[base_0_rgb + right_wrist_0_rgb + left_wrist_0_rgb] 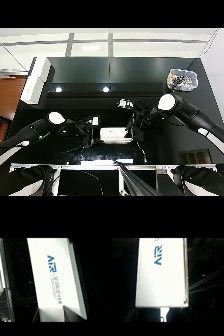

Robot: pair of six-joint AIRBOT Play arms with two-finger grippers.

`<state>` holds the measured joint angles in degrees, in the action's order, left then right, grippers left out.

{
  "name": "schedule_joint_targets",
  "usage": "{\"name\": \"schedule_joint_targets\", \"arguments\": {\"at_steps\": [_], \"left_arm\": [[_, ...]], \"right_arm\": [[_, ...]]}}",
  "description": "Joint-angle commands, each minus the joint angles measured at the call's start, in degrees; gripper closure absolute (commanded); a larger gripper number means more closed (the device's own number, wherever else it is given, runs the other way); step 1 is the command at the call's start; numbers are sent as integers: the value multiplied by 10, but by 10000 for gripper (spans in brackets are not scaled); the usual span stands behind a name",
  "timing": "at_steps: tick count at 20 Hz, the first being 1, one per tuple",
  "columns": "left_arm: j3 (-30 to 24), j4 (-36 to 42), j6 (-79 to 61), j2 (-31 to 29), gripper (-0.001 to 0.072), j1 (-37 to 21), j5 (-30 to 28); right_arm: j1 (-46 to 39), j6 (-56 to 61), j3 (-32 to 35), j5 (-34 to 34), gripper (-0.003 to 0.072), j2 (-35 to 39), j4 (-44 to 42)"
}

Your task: Fold the box and place the chain.

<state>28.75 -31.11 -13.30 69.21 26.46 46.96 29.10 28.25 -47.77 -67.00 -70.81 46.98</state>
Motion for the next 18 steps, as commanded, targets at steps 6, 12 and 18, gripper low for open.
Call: {"name": "schedule_joint_targets", "arguments": {"at_steps": [6,12,18], "left_arm": [[0,0,1,0,320,0,0],[0,0,1,0,320,0,0],[0,0,1,0,320,0,0]], "right_arm": [[-1,2,-1,-5,392,1,5],[-1,3,-1,1,391,22,49],[-1,3,0,4,391,22,52]]}}
